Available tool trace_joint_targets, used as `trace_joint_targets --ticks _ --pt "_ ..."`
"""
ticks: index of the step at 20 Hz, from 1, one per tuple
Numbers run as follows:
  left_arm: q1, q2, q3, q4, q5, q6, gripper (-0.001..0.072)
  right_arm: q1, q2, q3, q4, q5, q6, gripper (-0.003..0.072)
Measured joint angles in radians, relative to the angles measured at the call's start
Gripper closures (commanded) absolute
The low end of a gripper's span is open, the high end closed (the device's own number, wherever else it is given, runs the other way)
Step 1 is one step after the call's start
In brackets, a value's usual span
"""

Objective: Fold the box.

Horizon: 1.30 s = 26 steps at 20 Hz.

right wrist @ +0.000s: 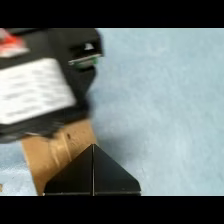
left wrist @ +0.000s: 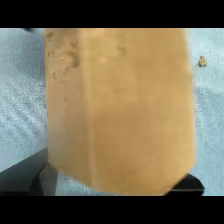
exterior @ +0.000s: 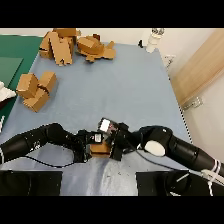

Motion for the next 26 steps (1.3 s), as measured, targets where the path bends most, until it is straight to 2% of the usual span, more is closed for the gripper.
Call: trace_joint_targets --ticks 4,15,21,26 --pt "0.0 0.0 0.0 0.0 -0.005 0.0 0.02 0.105 0.007 -0.01 -0.058 -0.012 0.038 0.0685" --pt "0.0 0.0 0.0 0.0 -0.017 0.0 0.02 0.236 -0.016 -0.027 -0.144 0.025 0.043 0.0685" --pt "0.0 0.0 0.0 0.0 -0.028 0.0 0.02 0.256 0.056 -0.045 -0.238 0.035 0.06 0.0685" --pt "0.0 0.0 0.0 0.0 -0.03 0.0 0.02 0.254 0.199 -0.074 -0.218 -0.006 0.251 0.0684"
